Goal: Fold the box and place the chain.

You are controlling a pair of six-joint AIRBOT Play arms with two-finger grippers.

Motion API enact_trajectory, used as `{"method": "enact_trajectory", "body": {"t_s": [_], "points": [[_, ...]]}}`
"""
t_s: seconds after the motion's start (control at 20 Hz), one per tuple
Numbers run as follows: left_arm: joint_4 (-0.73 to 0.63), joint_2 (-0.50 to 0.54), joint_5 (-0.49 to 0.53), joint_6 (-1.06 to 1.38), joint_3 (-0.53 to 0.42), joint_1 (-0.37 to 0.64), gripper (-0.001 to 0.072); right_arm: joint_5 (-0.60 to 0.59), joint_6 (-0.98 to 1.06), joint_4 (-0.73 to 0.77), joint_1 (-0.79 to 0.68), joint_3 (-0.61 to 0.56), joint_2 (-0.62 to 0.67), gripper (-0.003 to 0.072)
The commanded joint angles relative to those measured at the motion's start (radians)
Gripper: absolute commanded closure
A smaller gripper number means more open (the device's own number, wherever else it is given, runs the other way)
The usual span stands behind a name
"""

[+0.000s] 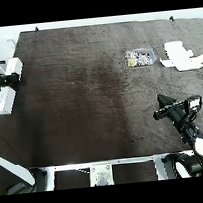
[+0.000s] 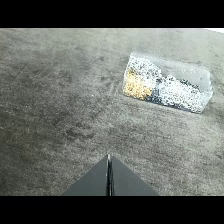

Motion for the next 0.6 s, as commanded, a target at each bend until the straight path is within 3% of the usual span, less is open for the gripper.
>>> {"method": "enact_trajectory", "body": {"t_s": [0.0,0.3,0.35,0.4,0.45,0.55], "points": [[0.035,0.0,-0.105,-0.019,0.068,0.01,-0.0011,0.0,0.0,0.0,0.0,-0.001,0.001,0.0673],[0.141,0.0,-0.341,-0.165,0.288,0.031,0.0005,0.0,0.0,0.0,0.0,-0.001,0.001,0.0673],[0.127,0.0,-0.385,-0.166,0.334,0.03,0.0145,0.0,0.0,0.0,0.0,-0.001,0.001,0.0673],[0.105,0.0,-0.452,-0.163,0.389,0.03,0.0474,0.0,0.0,0.0,0.0,-0.001,0.001,0.0673],[0.058,0.001,-0.509,-0.146,0.431,0.03,0.0692,0.0,0.0,0.0,0.0,-0.001,0.001,0.0674],[-0.06,0.03,-0.53,-0.146,0.455,0.03,0.0695,0.0,0.0,0.0,0.0,-0.001,0.001,0.0673]]}}
